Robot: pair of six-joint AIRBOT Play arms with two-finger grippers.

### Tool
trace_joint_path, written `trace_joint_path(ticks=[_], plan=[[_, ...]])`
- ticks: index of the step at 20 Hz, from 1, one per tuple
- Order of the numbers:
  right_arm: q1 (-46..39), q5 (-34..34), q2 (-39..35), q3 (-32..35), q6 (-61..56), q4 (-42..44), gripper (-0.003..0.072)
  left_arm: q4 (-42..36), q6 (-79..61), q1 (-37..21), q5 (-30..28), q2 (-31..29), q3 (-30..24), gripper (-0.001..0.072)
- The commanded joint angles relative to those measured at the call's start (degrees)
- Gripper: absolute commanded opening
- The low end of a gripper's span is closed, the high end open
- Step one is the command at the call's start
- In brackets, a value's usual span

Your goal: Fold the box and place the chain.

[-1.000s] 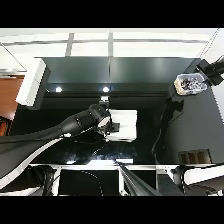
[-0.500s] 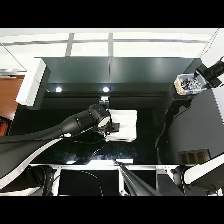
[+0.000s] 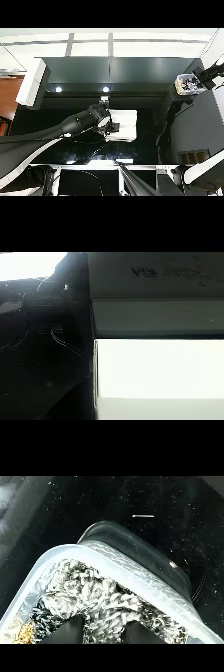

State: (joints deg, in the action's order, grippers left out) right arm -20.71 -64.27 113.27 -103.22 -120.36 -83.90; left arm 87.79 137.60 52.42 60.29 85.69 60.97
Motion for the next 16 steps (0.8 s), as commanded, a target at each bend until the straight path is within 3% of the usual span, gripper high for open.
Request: trace_joint_path(ticks=[1,7,16], plan=[[0.00,-1.68,-0.17,-0.50,2.47,0.52,0.0010,0.00,0.00,-0.02,0.15,0.02,0.02,0.0026],[-0.02,-5.68,-9.88,-2.10,11.61,-6.23,0.0003,0.00,0.00,-0.02,0.15,0.04,0.02,0.0026],[-0.17,-3.17,-25.07,-2.29,24.44,-0.61,0.0003,-0.02,0.00,-0.02,0.20,0.04,0.02,0.0025]])
